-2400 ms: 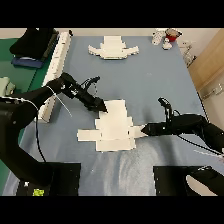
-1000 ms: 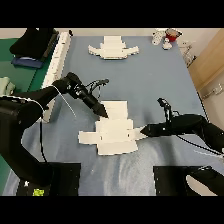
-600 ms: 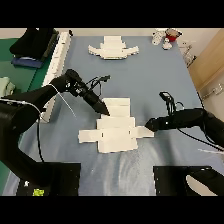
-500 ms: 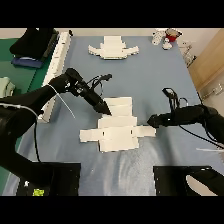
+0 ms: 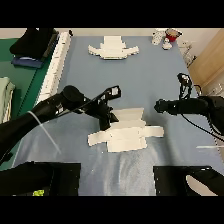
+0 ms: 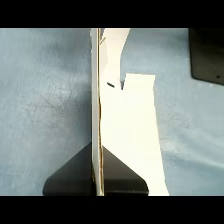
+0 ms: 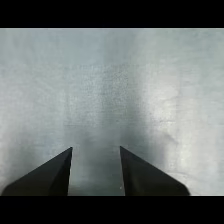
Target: Fold the box.
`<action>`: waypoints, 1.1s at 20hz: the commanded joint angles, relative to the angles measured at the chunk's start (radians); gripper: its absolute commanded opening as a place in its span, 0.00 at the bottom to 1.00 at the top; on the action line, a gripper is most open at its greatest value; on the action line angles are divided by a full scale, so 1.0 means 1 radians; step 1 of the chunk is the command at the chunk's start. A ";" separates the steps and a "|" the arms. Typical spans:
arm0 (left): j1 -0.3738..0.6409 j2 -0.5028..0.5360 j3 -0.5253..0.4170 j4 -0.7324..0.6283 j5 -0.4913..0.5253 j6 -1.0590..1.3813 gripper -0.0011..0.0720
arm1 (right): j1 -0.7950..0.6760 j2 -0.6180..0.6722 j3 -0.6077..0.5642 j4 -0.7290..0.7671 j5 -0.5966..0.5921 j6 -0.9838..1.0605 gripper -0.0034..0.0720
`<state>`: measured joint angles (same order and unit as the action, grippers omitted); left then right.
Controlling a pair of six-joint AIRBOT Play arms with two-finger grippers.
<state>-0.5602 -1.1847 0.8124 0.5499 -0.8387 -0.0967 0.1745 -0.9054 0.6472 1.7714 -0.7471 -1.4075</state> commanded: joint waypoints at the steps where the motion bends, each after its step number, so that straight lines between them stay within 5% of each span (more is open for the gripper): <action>1: -0.111 0.094 -0.121 -0.016 0.224 0.147 0.02 | 0.000 0.001 0.006 -0.001 0.023 0.056 0.66; 7: -0.268 0.101 -0.215 -0.016 0.467 0.229 0.02 | 0.000 0.001 0.006 0.009 0.022 0.066 0.67; 17: -0.268 0.099 -0.231 -0.016 0.452 0.227 0.03 | 0.000 0.001 0.006 0.036 0.024 0.066 0.66; 20: -0.268 0.100 -0.231 -0.016 0.369 0.228 0.03 | 0.000 0.001 0.006 0.054 0.022 0.065 0.66; 22: -0.268 0.099 -0.231 -0.016 0.311 0.228 0.03 | 0.000 0.001 0.006 0.069 0.008 0.065 0.57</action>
